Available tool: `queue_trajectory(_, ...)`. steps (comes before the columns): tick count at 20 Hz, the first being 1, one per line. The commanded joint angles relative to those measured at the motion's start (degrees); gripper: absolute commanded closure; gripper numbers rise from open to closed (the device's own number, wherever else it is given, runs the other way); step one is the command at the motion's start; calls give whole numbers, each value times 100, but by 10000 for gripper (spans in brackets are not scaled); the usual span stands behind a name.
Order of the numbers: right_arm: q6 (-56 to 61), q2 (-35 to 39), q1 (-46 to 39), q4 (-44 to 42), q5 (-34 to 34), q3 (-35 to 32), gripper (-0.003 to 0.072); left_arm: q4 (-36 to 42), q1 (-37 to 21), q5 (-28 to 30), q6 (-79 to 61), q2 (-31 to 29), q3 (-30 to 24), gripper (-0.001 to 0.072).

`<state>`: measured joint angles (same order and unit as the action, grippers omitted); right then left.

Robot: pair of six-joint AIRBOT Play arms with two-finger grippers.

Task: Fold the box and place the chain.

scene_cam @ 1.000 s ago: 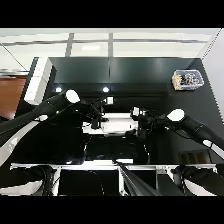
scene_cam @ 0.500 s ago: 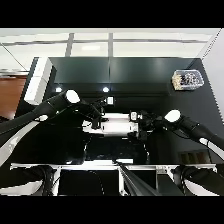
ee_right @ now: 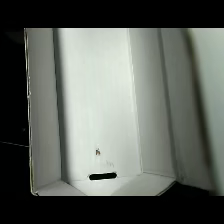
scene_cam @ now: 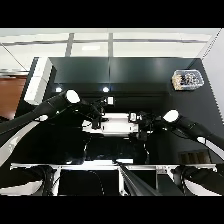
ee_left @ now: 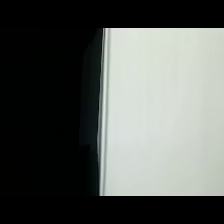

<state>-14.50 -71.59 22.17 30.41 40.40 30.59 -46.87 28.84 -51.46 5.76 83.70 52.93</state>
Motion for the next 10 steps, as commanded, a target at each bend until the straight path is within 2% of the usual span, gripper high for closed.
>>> queue_trajectory(1, 101, -17, 50, 17, -151, 0, 87, 0, 0, 2, -2, 15, -4, 687)
queue_trajectory(8, 273, -50, 83, 76, -251, 28, 88, 0, 0, 4, -2, 22, -4, 687)
queue_trajectory(10, 273, -50, 83, 74, -251, 28, 237, 0, 0, 0, -2, 22, -4, 686)
